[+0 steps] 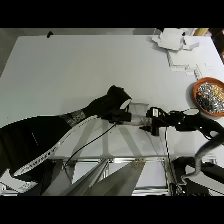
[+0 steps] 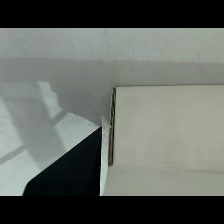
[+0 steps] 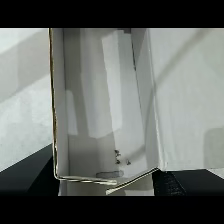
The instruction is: Fold the box and place the chain.
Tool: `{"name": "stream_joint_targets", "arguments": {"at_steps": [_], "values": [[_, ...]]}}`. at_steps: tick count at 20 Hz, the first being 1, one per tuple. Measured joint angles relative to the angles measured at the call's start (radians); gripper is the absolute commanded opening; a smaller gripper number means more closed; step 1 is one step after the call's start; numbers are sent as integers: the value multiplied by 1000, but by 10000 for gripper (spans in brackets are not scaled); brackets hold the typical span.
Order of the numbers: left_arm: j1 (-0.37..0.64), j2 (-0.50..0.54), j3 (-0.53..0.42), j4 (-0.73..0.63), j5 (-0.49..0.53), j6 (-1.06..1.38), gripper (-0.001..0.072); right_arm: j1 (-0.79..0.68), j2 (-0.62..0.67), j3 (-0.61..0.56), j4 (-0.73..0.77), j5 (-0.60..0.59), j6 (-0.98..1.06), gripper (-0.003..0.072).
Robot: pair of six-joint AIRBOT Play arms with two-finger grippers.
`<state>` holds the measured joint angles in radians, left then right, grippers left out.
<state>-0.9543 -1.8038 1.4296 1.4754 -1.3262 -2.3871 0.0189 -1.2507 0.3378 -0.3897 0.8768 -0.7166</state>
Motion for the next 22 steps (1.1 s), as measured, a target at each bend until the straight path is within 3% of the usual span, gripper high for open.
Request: {"name": "stream_joint_targets", "arguments": {"at_steps": [1, 3, 5, 9, 11, 22], "values": [[0, 0, 0, 0, 0, -1, 144, 0, 0, 0, 0, 0, 0, 414], [0, 0, 0, -6, 6, -3, 20, 0, 0, 0, 0, 0, 0, 414], [0, 0, 0, -12, 8, -8, 5, 0, 0, 0, 0, 0, 1, 414], [1, 0, 1, -14, 4, -2, 24, 0, 0, 0, 1, 0, 1, 414], [1, 0, 0, -16, -1, 5, 98, 0, 0, 0, 0, 0, 0, 414], [21, 37, 0, -24, 0, 5, 111, 0, 0, 0, 5, -4, 2, 414]]}}
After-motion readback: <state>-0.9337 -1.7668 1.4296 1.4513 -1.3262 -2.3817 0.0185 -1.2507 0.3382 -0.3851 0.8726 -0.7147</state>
